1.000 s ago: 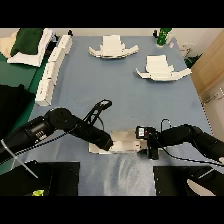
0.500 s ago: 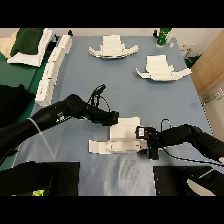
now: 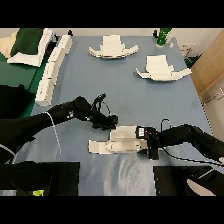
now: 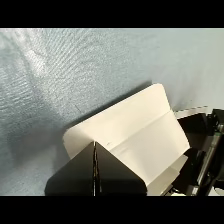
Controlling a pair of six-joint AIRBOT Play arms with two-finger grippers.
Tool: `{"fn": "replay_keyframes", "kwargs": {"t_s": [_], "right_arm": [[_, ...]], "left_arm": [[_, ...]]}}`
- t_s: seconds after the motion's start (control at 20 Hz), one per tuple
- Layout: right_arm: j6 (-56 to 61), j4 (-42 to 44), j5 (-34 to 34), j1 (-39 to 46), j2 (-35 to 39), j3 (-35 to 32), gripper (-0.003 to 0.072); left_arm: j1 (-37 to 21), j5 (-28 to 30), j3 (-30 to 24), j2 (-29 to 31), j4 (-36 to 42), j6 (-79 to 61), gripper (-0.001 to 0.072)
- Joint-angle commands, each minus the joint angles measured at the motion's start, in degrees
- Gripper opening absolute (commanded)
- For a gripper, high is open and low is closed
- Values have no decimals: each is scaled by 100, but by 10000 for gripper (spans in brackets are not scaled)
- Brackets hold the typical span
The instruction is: Fold the box.
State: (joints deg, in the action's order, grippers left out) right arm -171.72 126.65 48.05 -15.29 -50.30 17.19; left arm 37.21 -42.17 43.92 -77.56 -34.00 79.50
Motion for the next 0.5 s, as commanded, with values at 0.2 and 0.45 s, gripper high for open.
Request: {"fn": "replay_keyframes", "kwargs": {"t_s": [0.2, 0.45], "right_arm": [[0, -2, 0, -7, 0, 7, 504], [0, -2, 2, -7, 0, 7, 504]], "left_arm": [[-4, 22, 7, -61, 44, -24, 14], [-232, -511, 341, 232, 74, -800, 13]]}}
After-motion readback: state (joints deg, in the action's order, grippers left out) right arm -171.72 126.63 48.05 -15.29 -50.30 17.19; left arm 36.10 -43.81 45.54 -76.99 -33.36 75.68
